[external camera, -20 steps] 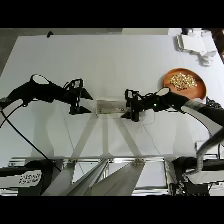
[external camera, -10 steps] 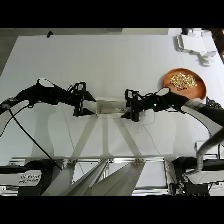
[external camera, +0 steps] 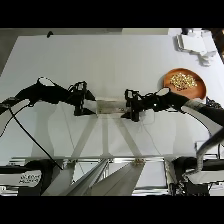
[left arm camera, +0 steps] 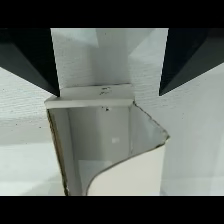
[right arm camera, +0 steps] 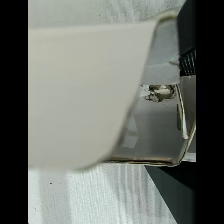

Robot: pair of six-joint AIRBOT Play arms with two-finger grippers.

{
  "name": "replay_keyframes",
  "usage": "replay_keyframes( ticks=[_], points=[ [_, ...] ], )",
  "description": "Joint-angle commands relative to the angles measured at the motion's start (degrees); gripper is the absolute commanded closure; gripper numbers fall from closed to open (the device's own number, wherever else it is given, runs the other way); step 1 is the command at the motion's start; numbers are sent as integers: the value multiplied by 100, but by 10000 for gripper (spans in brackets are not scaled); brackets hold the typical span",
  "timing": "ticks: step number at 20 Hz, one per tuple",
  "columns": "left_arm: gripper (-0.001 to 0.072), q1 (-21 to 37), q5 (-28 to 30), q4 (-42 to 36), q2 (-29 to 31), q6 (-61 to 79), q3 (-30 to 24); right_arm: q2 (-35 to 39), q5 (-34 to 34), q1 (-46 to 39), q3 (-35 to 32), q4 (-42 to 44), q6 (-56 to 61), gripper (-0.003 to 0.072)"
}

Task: Fold the box and place the chain.

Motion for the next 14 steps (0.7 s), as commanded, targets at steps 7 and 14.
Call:
replay_keyframes(
  ticks=[7,14],
  points=[
    [8,-190,216,-7,-291,13,15,-2,0,0,2,4,2,282],
    [8,-192,243,-37,-321,37,15,-2,0,0,4,2,2,282]
  ],
)
